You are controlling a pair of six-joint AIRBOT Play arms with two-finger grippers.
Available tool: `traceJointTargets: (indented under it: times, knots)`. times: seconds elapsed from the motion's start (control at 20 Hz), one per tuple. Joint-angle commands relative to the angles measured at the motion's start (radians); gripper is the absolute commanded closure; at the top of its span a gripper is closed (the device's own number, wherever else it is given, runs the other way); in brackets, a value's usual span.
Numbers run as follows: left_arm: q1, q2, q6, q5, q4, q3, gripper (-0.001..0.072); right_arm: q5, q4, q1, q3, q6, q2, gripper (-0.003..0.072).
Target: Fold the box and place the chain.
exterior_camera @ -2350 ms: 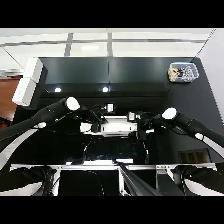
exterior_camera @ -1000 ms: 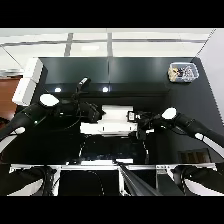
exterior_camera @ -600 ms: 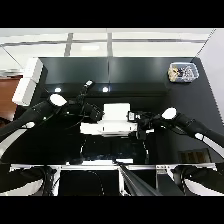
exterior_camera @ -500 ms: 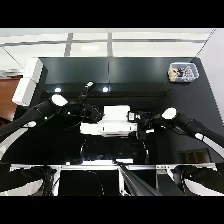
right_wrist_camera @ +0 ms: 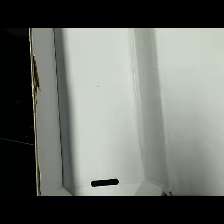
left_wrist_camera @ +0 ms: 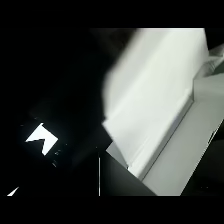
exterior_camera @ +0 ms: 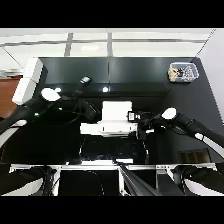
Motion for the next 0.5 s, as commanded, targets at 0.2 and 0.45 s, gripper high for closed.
traceJointTargets:
  times: [0.2,0.45]
  knots:
    - [0.123,0.343,0.182,-0.040,0.170,-0.261,0.0684,-0.002,0.001,0.000,0.001,0.001,0.000,0.0458]
    - [-0.045,0.337,0.512,0.193,0.265,-0.314,0.0000,-0.004,0.001,0.001,0.001,0.003,0.000,0.0458]
